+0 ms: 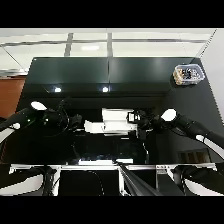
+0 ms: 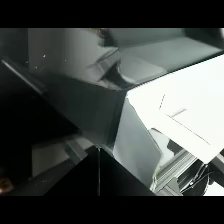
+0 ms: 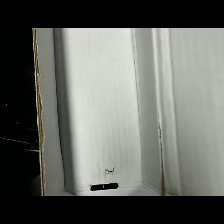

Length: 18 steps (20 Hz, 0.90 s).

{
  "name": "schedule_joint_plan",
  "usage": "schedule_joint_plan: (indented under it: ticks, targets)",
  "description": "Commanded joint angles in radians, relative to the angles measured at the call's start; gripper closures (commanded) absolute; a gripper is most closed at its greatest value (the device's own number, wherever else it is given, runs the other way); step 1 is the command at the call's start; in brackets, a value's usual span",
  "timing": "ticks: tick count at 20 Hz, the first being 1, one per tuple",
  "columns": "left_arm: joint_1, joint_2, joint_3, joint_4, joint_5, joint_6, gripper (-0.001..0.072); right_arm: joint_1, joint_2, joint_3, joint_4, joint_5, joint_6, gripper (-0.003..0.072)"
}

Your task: Fold the box and place the chain.

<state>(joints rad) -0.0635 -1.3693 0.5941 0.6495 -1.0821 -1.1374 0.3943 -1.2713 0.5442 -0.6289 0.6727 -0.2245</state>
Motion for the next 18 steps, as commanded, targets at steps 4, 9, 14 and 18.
schedule_joint_plan:
  ticks: [4, 9, 14, 18]
  targets:
    - [-0.089, -0.040, 0.018, -0.050, 0.032, 0.011, 0.0688, 0.000, 0.001, 0.000, 0.000, 0.000, 0.000, 0.0506]
    - [-0.165, -0.040, 0.066, -0.064, 0.047, 0.012, 0.0688, 0.000, 0.001, 0.000, 0.000, 0.000, 0.000, 0.0506]
    - [-0.166, -0.040, 0.104, -0.064, 0.031, 0.013, 0.0512, 0.000, 0.001, 0.000, 0.000, 0.000, 0.000, 0.0506]
    - [-0.166, -0.040, 0.157, -0.064, -0.039, 0.023, 0.0145, 0.001, 0.001, 0.000, 0.000, 0.000, 0.000, 0.0506]
